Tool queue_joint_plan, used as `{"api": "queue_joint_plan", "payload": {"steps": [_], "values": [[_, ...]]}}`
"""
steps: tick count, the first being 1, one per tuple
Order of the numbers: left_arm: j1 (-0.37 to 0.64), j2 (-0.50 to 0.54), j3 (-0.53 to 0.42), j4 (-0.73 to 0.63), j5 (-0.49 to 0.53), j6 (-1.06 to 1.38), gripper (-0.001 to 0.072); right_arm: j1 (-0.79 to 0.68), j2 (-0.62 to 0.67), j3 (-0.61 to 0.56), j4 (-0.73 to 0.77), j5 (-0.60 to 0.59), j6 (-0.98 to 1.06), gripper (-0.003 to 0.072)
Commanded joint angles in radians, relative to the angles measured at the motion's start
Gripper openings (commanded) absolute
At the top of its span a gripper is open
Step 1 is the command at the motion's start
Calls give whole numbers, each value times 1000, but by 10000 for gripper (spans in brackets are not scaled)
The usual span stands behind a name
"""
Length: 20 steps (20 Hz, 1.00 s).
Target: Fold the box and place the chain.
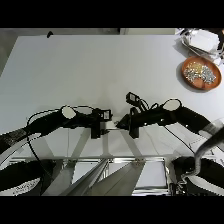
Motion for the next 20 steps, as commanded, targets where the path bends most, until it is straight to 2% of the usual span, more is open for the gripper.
{"api": "queue_joint_plan", "payload": {"steps": [1,3,6,8,11,13,15,17,20], "values": [[0,0,0,0,0,0,137,0,98,57,-17,8,91,18],[0,0,0,0,0,0,137,0,151,117,-171,-19,270,18],[0,0,0,0,0,0,137,0,214,236,-616,-26,692,18],[0,0,0,0,0,0,137,0,241,313,-957,48,994,17],[0,0,0,0,1,0,137,-8,249,355,-1292,271,1214,16],[0,0,0,0,1,0,137,-64,248,355,-1327,435,1252,17],[0,0,0,0,-3,0,137,-131,248,355,-1301,527,1253,18],[-1,0,0,0,-3,0,135,-181,248,355,-1252,536,1258,18],[-1,0,0,0,-4,0,135,-201,248,355,-1195,479,1304,18]]}}
